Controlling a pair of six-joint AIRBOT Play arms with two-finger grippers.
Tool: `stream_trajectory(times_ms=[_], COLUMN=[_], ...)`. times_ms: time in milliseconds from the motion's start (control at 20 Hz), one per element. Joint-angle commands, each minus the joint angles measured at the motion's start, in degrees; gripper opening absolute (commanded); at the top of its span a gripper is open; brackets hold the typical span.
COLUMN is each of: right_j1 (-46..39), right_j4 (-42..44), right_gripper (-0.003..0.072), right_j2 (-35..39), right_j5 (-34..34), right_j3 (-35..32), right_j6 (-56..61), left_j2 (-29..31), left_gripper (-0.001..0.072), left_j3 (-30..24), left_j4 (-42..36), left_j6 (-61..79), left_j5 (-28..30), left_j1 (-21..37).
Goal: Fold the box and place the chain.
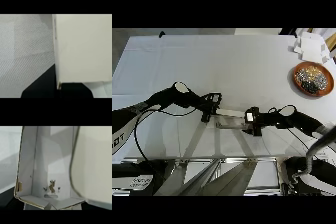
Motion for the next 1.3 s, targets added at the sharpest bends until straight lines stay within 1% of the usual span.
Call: stream_trajectory(times_ms=[0, 150, 200, 250, 300, 400, 650, 800, 900, 950, 1000, 1250], right_j1=[0.04, 0.02, 0.02, -0.24, -0.79, -2.14, -3.17, -3.17, -3.15, -3.15, -3.15, -2.08], right_j4=[0.87, 0.98, 1.05, 1.11, 1.11, 0.85, 1.36, 1.31, 1.6, 2.25, 3.04, 4.52], right_gripper=[0.0701, 0.0698, 0.0691, 0.0664, 0.0653, 0.0653, 0.0651, 0.0649, 0.0643, 0.061, 0.0599, 0.0603], right_j2=[0.31, 0.35, 0.35, 0.35, 0.35, 0.35, 0.35, 0.33, 0.2, 0.15, 0.09, -1.92], right_j5=[0.66, 1.07, 1.25, 1.53, 2.01, 2.25, 4.17, 3.56, 3.39, 3.26, 3.26, 2.78], right_j3=[0.02, 0.02, 0.02, 0.02, 0.02, 0.0, 0.0, 0.0, 0.0, 0.0, 0.0, 0.0], right_j6=[0.5, 3.28, 4.31, 5.25, 6.49, 8.15, 7.76, 7.56, 6.05, 5.31, 4.7, 3.26], left_j2=[0.02, 0.02, 0.02, 0.02, 0.02, 0.02, 0.02, 0.02, 0.02, 0.02, 0.02, 0.02], left_gripper=[0.0012, 0.0012, 0.0012, 0.0012, 0.0012, 0.0012, 0.0012, 0.0012, 0.0012, 0.0012, 0.0012, 0.0012], left_j3=[0.04, 0.04, 0.04, 0.04, 0.04, 0.04, 0.04, 0.04, 0.04, 0.04, 0.04, 0.04], left_j4=[0.04, 0.04, 0.04, 0.04, 0.04, 0.04, 0.04, 0.04, 0.04, 0.04, 0.04, 0.04], left_j6=[0.13, 0.11, 0.13, 0.11, 0.11, 0.13, 0.11, 0.11, 0.13, 0.13, 0.11, 0.11], left_j5=[-0.2, -0.22, -0.22, -0.2, -0.2, -0.2, -0.2, -0.2, -0.2, -0.2, -0.2, -0.2], left_j1=[0.04, 0.04, 0.04, 0.04, 0.04, 0.04, 0.04, 0.04, 0.04, 0.04, 0.04, 0.04])
